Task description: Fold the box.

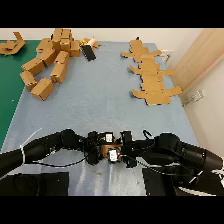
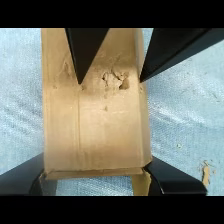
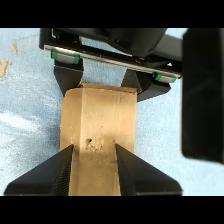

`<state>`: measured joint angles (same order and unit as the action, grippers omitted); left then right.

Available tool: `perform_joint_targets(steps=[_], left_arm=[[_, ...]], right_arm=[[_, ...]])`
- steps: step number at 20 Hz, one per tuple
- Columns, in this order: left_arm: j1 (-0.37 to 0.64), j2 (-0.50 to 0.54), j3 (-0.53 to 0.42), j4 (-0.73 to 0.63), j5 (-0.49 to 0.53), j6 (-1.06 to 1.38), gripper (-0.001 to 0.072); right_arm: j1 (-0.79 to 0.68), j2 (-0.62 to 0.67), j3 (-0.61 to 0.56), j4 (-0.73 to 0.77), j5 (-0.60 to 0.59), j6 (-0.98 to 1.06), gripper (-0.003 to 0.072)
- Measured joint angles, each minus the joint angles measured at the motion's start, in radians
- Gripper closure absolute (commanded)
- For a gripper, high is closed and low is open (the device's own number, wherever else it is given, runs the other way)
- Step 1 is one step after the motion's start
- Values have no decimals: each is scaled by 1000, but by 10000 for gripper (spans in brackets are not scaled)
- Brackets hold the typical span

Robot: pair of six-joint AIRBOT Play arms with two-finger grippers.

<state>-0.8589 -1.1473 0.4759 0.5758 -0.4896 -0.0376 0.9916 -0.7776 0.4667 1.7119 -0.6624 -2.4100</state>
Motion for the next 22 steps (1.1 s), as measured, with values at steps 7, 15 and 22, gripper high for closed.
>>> perform_joint_targets(steps=[7, 15, 22], left_arm=[[0, 0, 0, 0, 0, 0, 100], [0, 0, 0, 0, 0, 0, 100], [0, 0, 0, 0, 0, 0, 100]], right_arm=[[7, 1, 0, -4, -1, 0, 334], [8, 49, 1, -3, 4, 1, 467], [8, 61, 1, -3, 7, 1, 494]])
